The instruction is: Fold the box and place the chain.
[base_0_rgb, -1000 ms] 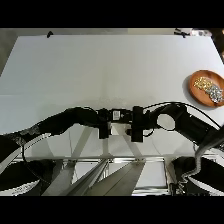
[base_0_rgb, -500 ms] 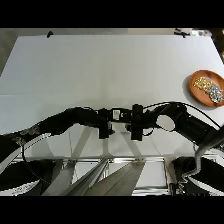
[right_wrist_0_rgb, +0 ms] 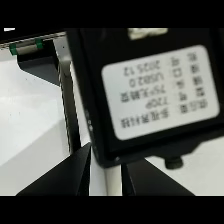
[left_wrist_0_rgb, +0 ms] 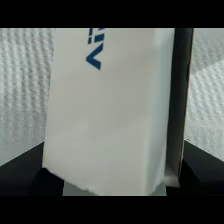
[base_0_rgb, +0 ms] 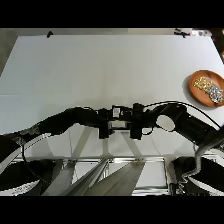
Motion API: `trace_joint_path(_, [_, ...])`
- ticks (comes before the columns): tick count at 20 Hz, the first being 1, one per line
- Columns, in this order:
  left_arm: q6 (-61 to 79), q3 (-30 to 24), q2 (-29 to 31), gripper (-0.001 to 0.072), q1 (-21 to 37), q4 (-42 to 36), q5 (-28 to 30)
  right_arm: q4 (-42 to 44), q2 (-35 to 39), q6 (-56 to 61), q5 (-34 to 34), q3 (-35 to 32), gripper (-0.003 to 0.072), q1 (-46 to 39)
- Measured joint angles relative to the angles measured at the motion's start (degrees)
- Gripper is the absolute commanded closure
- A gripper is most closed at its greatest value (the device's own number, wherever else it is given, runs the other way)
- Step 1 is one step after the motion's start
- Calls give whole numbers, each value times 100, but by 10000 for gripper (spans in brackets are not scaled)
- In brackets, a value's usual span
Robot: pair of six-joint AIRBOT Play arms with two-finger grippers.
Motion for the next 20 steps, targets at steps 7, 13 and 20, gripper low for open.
trace_joint_path(7, [11, 0, 0, 572, 0, 7, -2, -203, 0, 173, -151, -205, 529, 219])
trace_joint_path(13, [9, 0, 0, 572, 0, 7, -2, -319, 0, 304, -129, -295, 529, 280])
trace_joint_path(20, [13, 0, 0, 572, 0, 11, -4, -374, -4, 435, -155, -457, 528, 289])
